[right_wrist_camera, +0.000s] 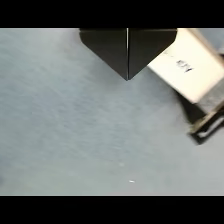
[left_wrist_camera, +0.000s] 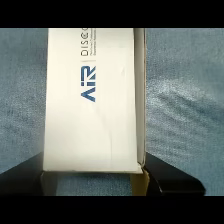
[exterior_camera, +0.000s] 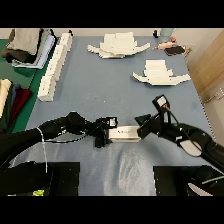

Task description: Fold the box.

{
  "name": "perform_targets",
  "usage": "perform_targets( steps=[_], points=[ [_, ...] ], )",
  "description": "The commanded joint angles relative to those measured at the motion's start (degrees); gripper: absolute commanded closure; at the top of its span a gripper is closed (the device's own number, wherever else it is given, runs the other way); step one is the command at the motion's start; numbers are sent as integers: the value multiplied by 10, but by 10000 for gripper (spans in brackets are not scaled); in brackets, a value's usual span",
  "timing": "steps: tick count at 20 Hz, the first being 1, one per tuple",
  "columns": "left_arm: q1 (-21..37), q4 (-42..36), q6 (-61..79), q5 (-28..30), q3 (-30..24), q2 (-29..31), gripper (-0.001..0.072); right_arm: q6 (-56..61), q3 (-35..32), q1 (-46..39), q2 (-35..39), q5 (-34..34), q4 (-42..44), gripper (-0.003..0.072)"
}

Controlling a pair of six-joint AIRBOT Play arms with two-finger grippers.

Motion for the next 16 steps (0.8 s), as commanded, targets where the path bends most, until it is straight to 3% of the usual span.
perform_targets(
  steps=[1,8,13,16],
  points=[
    [0,0,0,0,0,0,190,63,115,-105,-65,170,-36,683],
    [0,0,0,0,0,0,190,189,280,-136,-263,382,-125,683],
    [0,0,-20,0,1,2,190,276,295,-137,-310,365,-126,683],
    [0,1,-33,4,1,38,190,295,298,-137,-310,344,-127,683]
  ],
)
